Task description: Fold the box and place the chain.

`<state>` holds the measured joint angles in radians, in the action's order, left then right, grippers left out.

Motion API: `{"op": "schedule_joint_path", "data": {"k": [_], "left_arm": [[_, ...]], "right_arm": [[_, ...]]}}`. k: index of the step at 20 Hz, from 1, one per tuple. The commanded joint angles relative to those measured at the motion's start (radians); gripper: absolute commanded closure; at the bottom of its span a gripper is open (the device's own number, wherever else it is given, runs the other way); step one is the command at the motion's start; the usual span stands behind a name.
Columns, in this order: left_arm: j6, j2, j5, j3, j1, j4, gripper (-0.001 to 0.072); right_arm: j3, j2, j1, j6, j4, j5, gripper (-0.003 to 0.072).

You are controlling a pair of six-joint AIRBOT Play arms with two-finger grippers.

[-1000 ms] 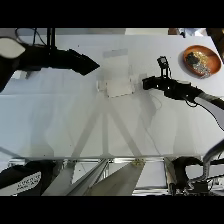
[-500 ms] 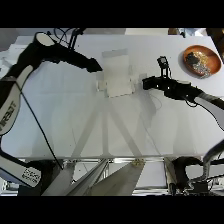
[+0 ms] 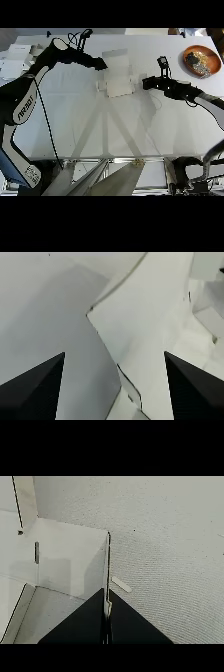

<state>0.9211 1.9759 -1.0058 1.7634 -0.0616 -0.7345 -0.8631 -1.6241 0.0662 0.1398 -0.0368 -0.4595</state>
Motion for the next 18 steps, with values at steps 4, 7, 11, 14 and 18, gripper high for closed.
{"op": "schedule_joint_path", "data": {"k": [4,7,11,14,18], "left_arm": [[0.026,0.029,0.09,0.006,-0.047,0.008,0.0023],[0.018,0.03,0.068,0.006,-0.072,0.008,0.0065],[-0.087,0.03,0.005,0.006,-0.087,0.004,0.0074],[-0.147,0.028,0.006,0.006,-0.094,0.002,0.0223],[-0.217,0.026,0.002,0.006,-0.097,0.0,0.0315]], "right_arm": [[0.0,-0.001,0.001,0.0,0.0,0.0,0.0667],[0.0,-0.001,0.001,0.0,0.0,0.0,0.0667],[0.0,-0.001,0.001,0.0,0.0,0.0,0.0667],[0.0,-0.001,0.001,0.0,0.0,0.0,0.0667],[0.0,-0.001,0.001,0.0,0.0,0.0,0.0667]]}}
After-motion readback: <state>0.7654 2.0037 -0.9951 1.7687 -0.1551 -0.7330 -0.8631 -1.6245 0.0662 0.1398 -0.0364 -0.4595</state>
